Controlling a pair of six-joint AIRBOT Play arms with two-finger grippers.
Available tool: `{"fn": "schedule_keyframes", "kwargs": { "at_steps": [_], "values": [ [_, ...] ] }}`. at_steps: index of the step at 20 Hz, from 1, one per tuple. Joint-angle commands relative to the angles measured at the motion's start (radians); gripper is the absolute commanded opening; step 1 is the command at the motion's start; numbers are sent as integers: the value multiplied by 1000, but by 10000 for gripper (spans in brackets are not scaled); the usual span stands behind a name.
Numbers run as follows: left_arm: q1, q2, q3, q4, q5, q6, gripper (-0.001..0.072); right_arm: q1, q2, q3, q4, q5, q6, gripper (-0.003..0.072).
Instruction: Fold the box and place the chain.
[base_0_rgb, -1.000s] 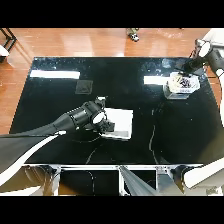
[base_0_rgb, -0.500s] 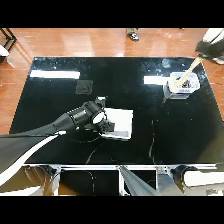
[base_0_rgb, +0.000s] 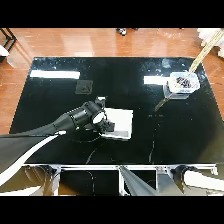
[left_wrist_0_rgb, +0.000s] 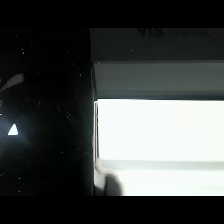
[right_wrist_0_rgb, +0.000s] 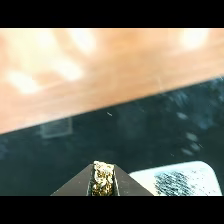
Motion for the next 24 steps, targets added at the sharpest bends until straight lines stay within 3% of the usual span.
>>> {"fn": "schedule_keyframes", "kwargs": {
  "at_steps": [1,7,17,20,24],
  "values": [
    [1,0,0,1,-3,0,22,-3,35,64,96,76,-12,15],
    [1,0,0,4,-2,1,22,54,195,64,179,164,-27,14],
    [1,0,0,5,11,1,22,414,355,54,79,463,-22,14],
    [1,0,0,5,11,1,22,533,362,8,79,544,-18,14],
    [1,0,0,5,10,1,22,668,366,-116,77,552,-18,14]
  ]
}}
